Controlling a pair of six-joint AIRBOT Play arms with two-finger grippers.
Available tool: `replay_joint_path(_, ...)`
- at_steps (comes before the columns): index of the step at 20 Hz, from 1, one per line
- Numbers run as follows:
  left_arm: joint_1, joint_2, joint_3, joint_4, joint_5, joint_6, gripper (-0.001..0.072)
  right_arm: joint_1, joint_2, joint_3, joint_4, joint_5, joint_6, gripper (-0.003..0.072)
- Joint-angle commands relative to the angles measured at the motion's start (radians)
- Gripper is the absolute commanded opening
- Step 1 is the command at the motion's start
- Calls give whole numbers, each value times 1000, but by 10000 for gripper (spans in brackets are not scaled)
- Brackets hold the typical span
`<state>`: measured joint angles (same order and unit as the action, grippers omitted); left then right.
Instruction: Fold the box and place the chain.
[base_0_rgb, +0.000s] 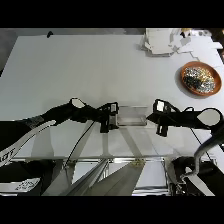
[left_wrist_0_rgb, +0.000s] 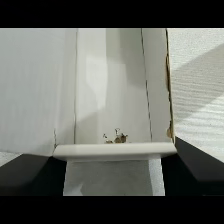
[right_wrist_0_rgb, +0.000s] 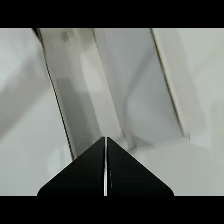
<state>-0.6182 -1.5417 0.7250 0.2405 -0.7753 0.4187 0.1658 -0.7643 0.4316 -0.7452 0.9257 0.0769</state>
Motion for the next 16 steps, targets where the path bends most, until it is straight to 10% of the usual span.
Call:
replay_joint_path(1, 0, -1, 0, 0, 1, 0, 152, 63, -39, 1, 241, -168, 10, 17)
replay_joint_path(6, 0, -1, 0, 0, 0, 0, 152, 69, -245, 1, 279, -478, 184, 17)
replay_joint_path(16, 0, -1, 0, 0, 0, 0, 152, 69, -269, 1, 234, -344, 185, 17)
